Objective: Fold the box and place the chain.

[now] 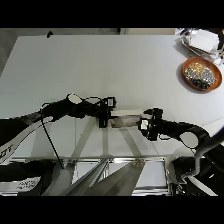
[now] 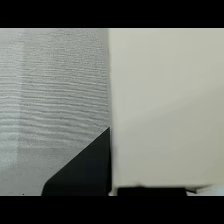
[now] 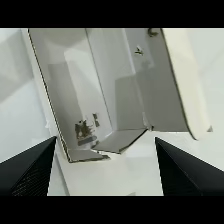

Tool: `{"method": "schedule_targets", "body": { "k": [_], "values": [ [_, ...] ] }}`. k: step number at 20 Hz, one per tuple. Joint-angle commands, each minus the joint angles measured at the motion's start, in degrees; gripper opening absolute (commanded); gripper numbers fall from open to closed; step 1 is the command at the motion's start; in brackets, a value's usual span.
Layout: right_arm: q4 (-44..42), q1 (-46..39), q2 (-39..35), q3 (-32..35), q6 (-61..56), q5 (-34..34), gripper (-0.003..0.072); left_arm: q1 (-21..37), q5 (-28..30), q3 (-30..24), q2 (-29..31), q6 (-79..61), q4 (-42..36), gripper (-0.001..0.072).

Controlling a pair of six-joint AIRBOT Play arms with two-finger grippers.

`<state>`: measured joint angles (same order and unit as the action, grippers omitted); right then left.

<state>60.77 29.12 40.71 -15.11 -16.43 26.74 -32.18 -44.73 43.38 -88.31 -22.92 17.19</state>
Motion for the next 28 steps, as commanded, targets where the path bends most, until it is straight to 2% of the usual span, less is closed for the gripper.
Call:
{"method": "schedule_targets", "body": {
  "k": [1, 4, 8, 14, 20, 25, 27, 28],
  "values": [
    [-9.8, -3.6, 1.1, -0.1, 9.6, 1.9, 0.0691, 0.0, 0.0, 0.0, 0.0, 0.0, 0.0, 0.0011],
    [-16.3, -6.9, 4.1, -0.2, 16.9, 2.3, 0.0691, 0.0, 0.0, 0.0, 0.0, 0.0, 0.0, 0.0011],
    [-21.7, -11.3, 7.4, -1.5, 24.7, 6.3, 0.0691, 0.0, 0.0, 0.0, 0.0, 0.0, 0.0, 0.0011],
    [-31.9, -12.2, 14.4, -3.3, 37.2, 8.7, 0.0691, 0.0, 0.0, 0.0, 0.0, 0.0, 0.0, 0.0011],
    [-33.0, -12.2, 20.1, -3.7, 39.5, 11.5, 0.0682, 0.0, 0.0, 0.0, 0.0, 0.0, 0.0, 0.0011],
    [-33.1, -12.2, 22.1, -3.8, 40.5, 11.2, 0.0625, 0.0, 0.0, 0.0, 0.0, 0.0, 0.0, 0.0011],
    [-33.0, -12.2, 22.1, -3.8, 41.0, 11.0, 0.0488, 0.0, 0.0, 0.0, 0.0, 0.0, 0.0, 0.0011],
    [-33.0, -12.2, 22.1, -3.8, 41.0, 10.8, 0.0450, 0.0, 0.0, 0.0, 0.0, 0.0, 0.0, 0.0011]
  ]
}}
